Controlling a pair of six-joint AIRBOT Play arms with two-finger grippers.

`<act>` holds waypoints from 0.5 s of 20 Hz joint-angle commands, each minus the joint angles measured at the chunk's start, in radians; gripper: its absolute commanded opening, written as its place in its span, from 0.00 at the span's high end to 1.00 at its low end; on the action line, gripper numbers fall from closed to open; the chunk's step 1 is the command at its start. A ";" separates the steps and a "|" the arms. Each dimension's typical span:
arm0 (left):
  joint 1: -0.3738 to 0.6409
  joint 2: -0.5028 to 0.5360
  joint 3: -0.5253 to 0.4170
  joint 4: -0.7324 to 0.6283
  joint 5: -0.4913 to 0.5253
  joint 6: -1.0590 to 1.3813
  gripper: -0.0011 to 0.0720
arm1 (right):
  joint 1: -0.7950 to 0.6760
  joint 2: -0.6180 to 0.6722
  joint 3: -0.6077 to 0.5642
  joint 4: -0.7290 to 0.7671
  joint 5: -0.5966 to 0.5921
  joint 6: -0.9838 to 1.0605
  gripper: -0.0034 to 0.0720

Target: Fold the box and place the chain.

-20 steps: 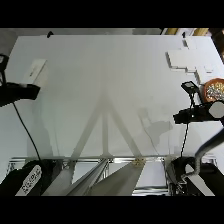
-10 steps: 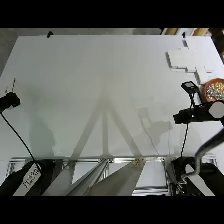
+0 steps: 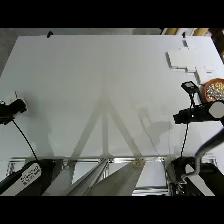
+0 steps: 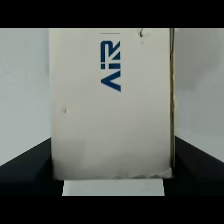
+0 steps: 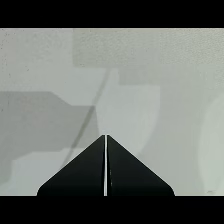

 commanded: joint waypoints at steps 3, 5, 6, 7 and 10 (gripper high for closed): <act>0.001 -0.021 0.000 0.014 -0.059 0.032 0.03 | -0.001 -0.001 0.001 0.000 0.000 0.000 0.93; 0.001 -0.011 0.000 0.032 -0.075 0.087 0.03 | -0.001 -0.001 0.001 0.000 0.000 0.000 0.93; 0.001 0.002 0.000 0.053 -0.086 0.100 0.03 | -0.001 -0.001 0.001 0.000 0.000 0.000 0.93; 0.001 0.021 0.000 0.084 -0.100 0.109 0.03 | -0.001 -0.001 0.001 0.000 0.000 0.000 0.93; -0.003 0.108 0.000 0.069 -0.103 0.104 0.03 | -0.001 -0.001 0.001 0.000 0.000 0.000 0.93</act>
